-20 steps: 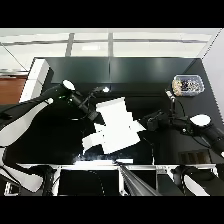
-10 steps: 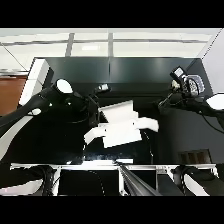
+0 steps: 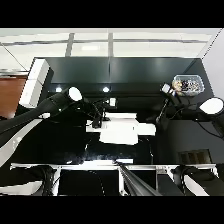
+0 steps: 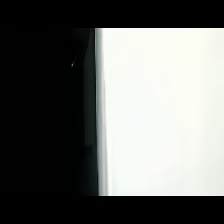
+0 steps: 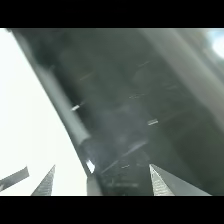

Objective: Fold the box and place the chain.

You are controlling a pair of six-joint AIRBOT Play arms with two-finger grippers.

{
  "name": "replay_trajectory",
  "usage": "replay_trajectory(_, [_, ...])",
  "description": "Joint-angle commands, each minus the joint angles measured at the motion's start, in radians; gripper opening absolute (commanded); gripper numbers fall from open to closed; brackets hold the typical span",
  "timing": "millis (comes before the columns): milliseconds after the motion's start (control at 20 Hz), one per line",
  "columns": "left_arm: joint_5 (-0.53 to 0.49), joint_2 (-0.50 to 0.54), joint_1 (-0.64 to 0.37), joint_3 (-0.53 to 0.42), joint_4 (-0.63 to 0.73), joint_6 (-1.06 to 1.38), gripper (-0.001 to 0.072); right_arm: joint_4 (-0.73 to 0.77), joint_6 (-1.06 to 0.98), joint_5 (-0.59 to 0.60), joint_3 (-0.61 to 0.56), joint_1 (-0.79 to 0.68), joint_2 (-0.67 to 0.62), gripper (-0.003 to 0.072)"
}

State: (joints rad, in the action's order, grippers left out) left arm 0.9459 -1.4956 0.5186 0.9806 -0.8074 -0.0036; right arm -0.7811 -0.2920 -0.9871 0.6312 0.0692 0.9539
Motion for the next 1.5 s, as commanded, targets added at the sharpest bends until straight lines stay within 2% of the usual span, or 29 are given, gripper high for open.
replay_trajectory(0, [-0.024,-0.028,0.003,-0.001,0.005,0.022,0.0027,-0.002,0.077,0.011,-0.084,0.045,0.002,0.0675])
replay_trajectory(250, [-0.025,-0.048,0.004,-0.001,0.005,-0.051,0.0027,-0.002,0.11,0.066,-0.174,0.141,0.005,0.0675])
replay_trajectory(700, [-0.018,-0.059,0.004,0.0,0.005,-0.082,0.0028,0.004,0.18,0.156,-0.233,0.282,0.014,0.0675])
replay_trajectory(950, [-0.018,-0.059,0.004,0.0,0.005,-0.082,0.0028,0.101,0.182,0.278,-0.23,0.338,0.02,0.0675])
replay_trajectory(1150, [-0.018,-0.059,0.004,0.0,0.005,-0.082,0.0028,0.007,0.205,0.266,-0.174,0.337,0.019,0.0675])
replay_trajectory(1450, [-0.018,-0.059,0.004,0.001,0.005,-0.082,0.0027,0.013,0.264,0.313,-0.12,0.336,0.022,0.0675])
